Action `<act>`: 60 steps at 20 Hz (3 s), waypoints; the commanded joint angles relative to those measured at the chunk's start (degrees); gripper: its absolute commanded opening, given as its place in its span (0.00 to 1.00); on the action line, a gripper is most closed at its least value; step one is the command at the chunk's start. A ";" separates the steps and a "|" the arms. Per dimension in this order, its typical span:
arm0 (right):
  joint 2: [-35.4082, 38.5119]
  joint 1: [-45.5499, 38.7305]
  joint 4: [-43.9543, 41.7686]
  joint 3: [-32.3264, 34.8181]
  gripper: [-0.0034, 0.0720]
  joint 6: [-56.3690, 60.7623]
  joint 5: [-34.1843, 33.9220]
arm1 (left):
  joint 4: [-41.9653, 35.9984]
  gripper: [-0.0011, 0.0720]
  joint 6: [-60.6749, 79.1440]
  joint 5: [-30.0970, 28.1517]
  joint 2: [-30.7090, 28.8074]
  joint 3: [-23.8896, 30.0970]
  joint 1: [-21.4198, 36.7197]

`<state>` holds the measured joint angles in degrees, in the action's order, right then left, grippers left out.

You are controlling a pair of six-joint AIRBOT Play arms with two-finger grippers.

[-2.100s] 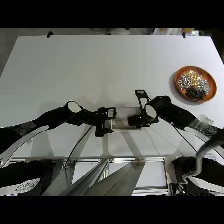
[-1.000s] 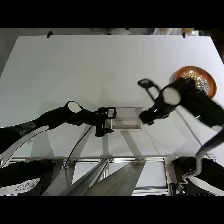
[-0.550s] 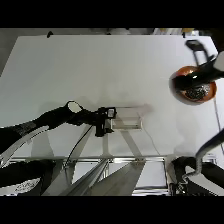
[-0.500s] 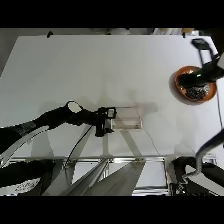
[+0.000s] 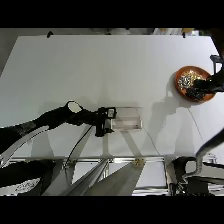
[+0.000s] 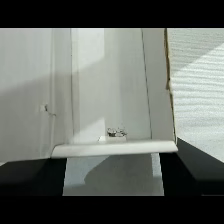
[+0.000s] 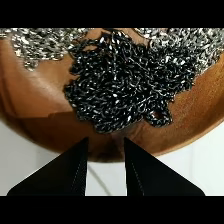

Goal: Fold the box and place the chain.

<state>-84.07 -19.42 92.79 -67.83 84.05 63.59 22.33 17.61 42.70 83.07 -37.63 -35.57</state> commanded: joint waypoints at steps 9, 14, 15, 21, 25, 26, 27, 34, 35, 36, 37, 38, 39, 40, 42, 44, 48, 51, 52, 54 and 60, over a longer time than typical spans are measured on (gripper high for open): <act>-6.64 -1.05 -1.22 -0.02 0.32 -0.07 -2.14 | 0.00 0.39 0.00 -0.02 0.00 -0.02 0.00; -6.01 -1.05 -1.51 -0.02 0.07 -0.17 -1.73 | 0.00 0.39 -0.02 -0.02 0.00 -0.02 0.00; -5.14 -1.05 -1.51 -0.02 0.07 -0.15 -1.57 | 0.00 0.39 0.00 -0.04 0.00 -0.02 0.00; 6.62 -1.01 -3.63 -0.02 0.07 -2.95 2.64 | 0.00 0.39 0.00 -0.02 0.00 -0.02 0.00; 18.23 -0.98 -15.37 -0.02 0.07 -6.69 4.94 | 0.00 0.39 0.00 -0.02 0.00 -0.02 0.00; 21.35 -0.98 -18.62 -0.02 0.07 -7.45 6.01 | 0.00 0.39 0.00 -0.04 0.00 -0.02 0.00; 24.33 -0.98 -21.22 -0.02 0.07 -7.82 7.21 | 0.00 0.39 0.00 -0.04 0.00 -0.02 0.00; 39.04 9.01 -24.41 -0.02 0.07 -7.76 17.11 | 0.00 0.39 0.00 -0.04 0.00 -0.02 0.00; 40.52 12.09 -24.50 -0.02 0.07 -7.56 18.49 | 0.00 0.39 -0.02 -0.02 0.00 -0.02 0.00; 41.68 15.06 -24.52 -0.02 0.07 -7.37 19.80 | 0.00 0.39 0.00 -0.04 0.00 -0.02 0.00; 42.75 18.29 -24.50 -0.02 0.07 -7.37 21.49 | 0.00 0.39 0.00 -0.02 0.00 -0.02 0.00; 43.56 21.09 -24.50 0.00 0.07 -7.34 22.82 | 0.00 0.39 0.00 -0.02 0.00 -0.02 0.00; 44.30 23.82 -24.48 0.00 0.07 -7.23 23.63 | 0.00 0.39 0.00 -0.02 0.00 -0.02 0.00; 44.89 26.05 -24.48 0.00 0.07 -6.10 23.93 | 0.00 0.39 0.00 -0.02 0.00 -0.02 0.00; 45.27 30.64 -24.98 0.00 0.07 -4.81 23.91 | 0.00 0.39 0.00 -0.02 0.00 -0.02 0.00; 45.24 35.89 -26.77 0.63 0.07 -4.57 23.65 | 0.00 0.39 0.00 -0.02 0.00 -0.02 0.00; 45.11 45.92 -28.65 3.30 0.07 -4.55 17.90 | 0.00 0.39 0.00 -0.02 0.00 -0.02 0.00; 42.84 51.78 -28.70 6.99 0.07 -4.57 12.98 | 0.00 0.39 0.00 -0.04 0.00 -0.02 0.00; 41.70 53.40 -28.68 8.66 0.07 -4.61 10.80 | 0.00 0.39 0.00 -0.04 0.00 -0.02 0.00; 39.60 55.12 -28.59 12.31 0.07 -4.92 5.86 | 0.00 0.39 0.00 -0.04 0.00 -0.02 0.00; 32.44 55.17 -28.55 22.51 0.07 -6.58 -5.88 | 0.00 0.39 0.00 -0.02 0.00 -0.02 0.00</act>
<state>-48.25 35.16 64.27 -49.82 78.32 64.71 22.33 17.58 42.68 83.07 -37.63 -35.57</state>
